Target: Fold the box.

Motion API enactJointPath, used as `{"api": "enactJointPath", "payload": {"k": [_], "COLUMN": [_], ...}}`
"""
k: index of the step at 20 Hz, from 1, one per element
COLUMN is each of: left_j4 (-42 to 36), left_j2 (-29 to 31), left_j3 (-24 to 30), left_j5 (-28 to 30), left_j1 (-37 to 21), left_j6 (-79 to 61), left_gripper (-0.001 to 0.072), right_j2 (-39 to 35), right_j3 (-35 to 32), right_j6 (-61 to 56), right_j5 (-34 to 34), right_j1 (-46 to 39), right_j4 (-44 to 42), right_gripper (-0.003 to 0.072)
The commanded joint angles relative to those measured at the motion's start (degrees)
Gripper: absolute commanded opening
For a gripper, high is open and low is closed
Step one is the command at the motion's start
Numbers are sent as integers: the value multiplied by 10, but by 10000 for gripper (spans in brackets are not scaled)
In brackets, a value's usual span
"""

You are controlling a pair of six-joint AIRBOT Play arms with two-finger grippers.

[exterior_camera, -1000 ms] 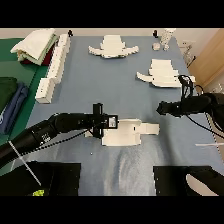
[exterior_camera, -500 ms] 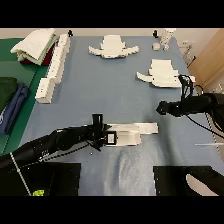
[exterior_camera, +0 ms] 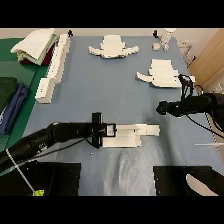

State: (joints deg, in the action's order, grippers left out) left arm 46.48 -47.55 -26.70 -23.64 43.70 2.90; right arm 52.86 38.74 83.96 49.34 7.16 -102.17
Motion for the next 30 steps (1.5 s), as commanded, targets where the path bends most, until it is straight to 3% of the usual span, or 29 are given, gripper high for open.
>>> {"api": "enactJointPath", "payload": {"k": [1,5,11,30], "left_j4": [-4,-7,-102,-76], "left_j2": [-11,-89,-185,-232], "left_j3": [-78,-155,-186,-181], "left_j5": [-161,-281,-290,-313], "left_j1": [-89,-143,-144,-144], "left_j6": [17,17,-22,17], "left_gripper": [13,12,15,16], "right_j2": [0,0,0,0], "right_j3": [0,0,0,0], "right_j6": [0,0,0,0], "right_j5": [0,-1,0,7], "right_j1": [0,0,0,0], "right_j4": [-4,-4,-3,-8], "right_gripper": [530,530,531,530]}}
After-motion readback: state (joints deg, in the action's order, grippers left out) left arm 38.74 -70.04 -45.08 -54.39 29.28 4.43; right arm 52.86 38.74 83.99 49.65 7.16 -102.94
